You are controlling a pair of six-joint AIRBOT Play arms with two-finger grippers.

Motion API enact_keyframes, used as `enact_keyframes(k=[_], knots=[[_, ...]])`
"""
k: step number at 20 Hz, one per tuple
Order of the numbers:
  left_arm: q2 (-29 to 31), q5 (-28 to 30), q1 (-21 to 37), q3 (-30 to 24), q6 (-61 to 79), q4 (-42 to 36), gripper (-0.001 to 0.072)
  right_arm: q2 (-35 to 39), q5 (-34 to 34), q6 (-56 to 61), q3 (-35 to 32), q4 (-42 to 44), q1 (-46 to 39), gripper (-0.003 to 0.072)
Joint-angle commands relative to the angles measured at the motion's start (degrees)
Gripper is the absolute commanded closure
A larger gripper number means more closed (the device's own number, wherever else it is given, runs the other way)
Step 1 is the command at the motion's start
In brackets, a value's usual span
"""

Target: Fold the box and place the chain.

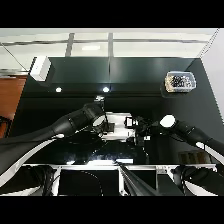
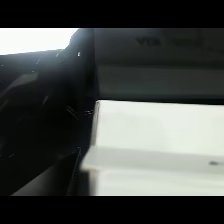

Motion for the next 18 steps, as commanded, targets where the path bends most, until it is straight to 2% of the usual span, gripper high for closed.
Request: enact_keyframes(k=[1, 4, 6, 7, 8, 9, 12, 13, 15, 16, 18], knots=[[-1.3, 0.7, 0.0, 0.1, 0.0, -2.8, 0.0434, 0.0, 0.0, 0.0, 0.0, 0.0, 0.0, 0.0452], [-1.9, 0.8, -0.1, 0.1, 0.0, -2.7, 0.0438, 0.0, 0.0, 0.0, 0.0, 0.0, 0.0, 0.0452], [-1.9, 0.7, -0.1, 0.2, 0.0, -2.7, 0.0577, 0.0, 0.0, 0.0, 0.0, 0.0, 0.0, 0.0452], [-1.9, 0.7, -0.1, 0.2, 0.0, -2.7, 0.0579, 0.0, 0.0, 0.0, 0.0, 0.0, 0.0, 0.0453], [-1.9, 0.7, -0.1, 0.2, 0.0, -2.7, 0.0661, 0.0, 0.0, 0.0, 0.0, 0.0, 0.0, 0.0452], [-1.9, 0.7, -0.1, 0.2, 0.0, -2.7, 0.0684, 0.0, 0.0, 0.0, 0.0, 0.0, 0.0, 0.0452], [-1.8, 0.7, -0.1, 0.3, 0.0, -2.7, 0.0683, 0.0, 0.0, 0.0, 0.0, 0.0, 0.0, 0.0452], [-1.8, 0.6, -0.1, 0.4, 0.0, -2.7, 0.0667, 0.0, 0.0, 0.0, 0.0, 0.0, 0.0, 0.0452], [-1.8, 0.3, 0.0, 0.9, 0.0, -2.4, 0.0389, 0.0, 0.0, 0.0, 0.0, 0.0, 0.0, 0.0452], [-1.8, 0.2, 0.0, 1.2, 0.0, -2.3, 0.036, 0.0, 0.0, 0.0, 0.0, 0.0, 0.0, 0.0453], [-1.9, 0.1, 0.1, 1.4, -0.1, -1.8, 0.036, 0.0, 0.0, 0.0, 0.0, 0.0, 0.0, 0.0453]])
